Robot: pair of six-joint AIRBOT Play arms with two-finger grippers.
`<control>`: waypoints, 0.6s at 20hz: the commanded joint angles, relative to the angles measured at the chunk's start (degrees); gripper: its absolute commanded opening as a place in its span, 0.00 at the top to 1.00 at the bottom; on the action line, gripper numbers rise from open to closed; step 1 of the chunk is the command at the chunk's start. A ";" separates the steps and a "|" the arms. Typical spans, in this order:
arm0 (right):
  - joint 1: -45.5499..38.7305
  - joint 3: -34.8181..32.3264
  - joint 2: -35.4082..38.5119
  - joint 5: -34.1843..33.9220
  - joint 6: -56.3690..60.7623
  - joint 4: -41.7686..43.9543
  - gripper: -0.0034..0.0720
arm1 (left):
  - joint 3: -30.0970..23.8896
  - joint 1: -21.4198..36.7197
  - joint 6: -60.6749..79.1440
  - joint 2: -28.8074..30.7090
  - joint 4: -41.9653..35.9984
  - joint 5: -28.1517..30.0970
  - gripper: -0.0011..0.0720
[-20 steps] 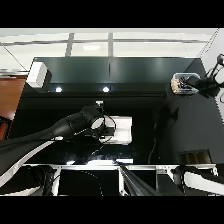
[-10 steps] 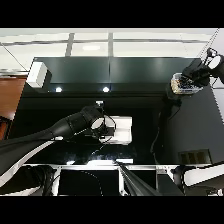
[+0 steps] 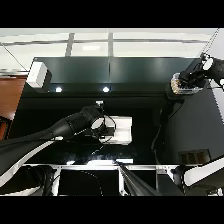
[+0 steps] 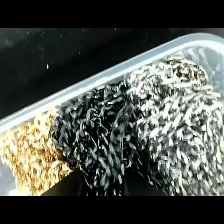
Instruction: Fold the box and place the chain.
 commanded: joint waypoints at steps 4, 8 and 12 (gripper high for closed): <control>-0.07 9.51 5.11 8.98 -5.44 -1.29 0.95 | -0.02 0.02 0.00 0.02 0.02 0.13 0.95; -0.07 9.94 15.74 9.66 -9.44 -1.16 0.95 | -0.02 0.02 0.00 0.02 0.00 0.11 0.95; -0.07 9.99 27.17 11.54 -14.47 6.51 0.95 | -0.02 0.02 0.00 0.02 0.00 0.11 0.95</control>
